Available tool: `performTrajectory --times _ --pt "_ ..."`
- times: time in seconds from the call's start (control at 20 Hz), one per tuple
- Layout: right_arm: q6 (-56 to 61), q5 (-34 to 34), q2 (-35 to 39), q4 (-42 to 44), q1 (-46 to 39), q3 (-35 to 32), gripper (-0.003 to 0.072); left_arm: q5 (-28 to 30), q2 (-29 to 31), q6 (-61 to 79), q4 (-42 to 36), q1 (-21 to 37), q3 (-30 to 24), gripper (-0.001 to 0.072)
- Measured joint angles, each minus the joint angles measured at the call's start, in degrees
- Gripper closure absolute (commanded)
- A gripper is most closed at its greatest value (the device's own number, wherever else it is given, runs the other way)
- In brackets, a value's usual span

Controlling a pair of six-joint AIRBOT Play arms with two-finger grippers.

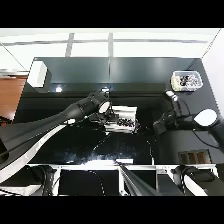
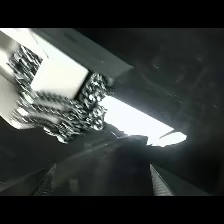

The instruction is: Fold the box and place the chain.

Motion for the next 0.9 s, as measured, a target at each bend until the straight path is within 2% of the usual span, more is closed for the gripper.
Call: performTrajectory --times 0.2,0.5,0.65,0.9 --pt "-19.1 -8.55 -1.73 -1.33 7.04 -3.28 -0.0034 0.07 0.0 0.0 0.0 0.0 0.0 0.068" --pt "-49.44 -13.38 -8.13 11.43 10.08 -4.22 -0.0034 0.09 0.0 0.0 0.0 0.04 0.0 0.068" --pt "-56.76 -15.26 -10.45 15.28 10.43 -4.26 -0.0034 0.09 0.0 0.0 0.0 0.04 0.0 0.068" --pt "-60.78 -17.92 -11.74 18.29 10.56 -4.26 -0.0034 0.26 0.0 0.0 0.0 0.04 0.0 0.068"
